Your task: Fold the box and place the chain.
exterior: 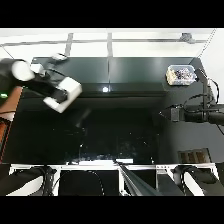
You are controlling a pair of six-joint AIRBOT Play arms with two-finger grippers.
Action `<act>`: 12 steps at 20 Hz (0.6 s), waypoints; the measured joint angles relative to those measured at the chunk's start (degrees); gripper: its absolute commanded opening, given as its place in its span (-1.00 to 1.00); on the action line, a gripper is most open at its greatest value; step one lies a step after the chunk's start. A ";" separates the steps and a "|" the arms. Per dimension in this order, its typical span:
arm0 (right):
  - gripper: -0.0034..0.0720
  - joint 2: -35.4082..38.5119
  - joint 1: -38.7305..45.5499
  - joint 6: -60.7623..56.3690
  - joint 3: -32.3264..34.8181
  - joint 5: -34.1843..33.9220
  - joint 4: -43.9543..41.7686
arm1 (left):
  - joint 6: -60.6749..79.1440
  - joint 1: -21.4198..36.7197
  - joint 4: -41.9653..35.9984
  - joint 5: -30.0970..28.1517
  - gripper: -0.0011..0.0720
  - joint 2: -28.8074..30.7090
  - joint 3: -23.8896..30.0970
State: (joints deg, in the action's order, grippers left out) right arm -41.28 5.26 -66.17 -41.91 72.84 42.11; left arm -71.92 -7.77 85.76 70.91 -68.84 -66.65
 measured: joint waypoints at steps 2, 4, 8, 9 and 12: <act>-0.87 -0.02 0.00 0.00 0.00 -0.24 0.02 | -1.27 9.99 0.15 0.20 -0.18 0.07 0.17; -0.87 -0.02 0.00 0.00 0.13 -0.74 0.00 | -2.51 18.91 0.02 0.04 -0.18 -1.31 0.33; -0.88 0.00 0.00 -0.07 0.70 -1.95 -0.04 | -3.30 31.50 -2.32 -1.77 -0.17 -6.75 0.39; -0.88 -0.02 0.00 -0.04 0.81 -2.05 -0.04 | -2.67 33.38 -2.93 -2.78 -0.17 -8.41 0.39; -0.88 -0.02 0.00 -0.37 0.92 -3.08 -0.02 | 0.33 35.93 -4.90 -6.69 -0.17 -13.20 -0.09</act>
State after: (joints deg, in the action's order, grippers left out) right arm -41.30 5.26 -66.54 -40.99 69.76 42.09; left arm -71.59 28.16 80.86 64.23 -82.04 -66.74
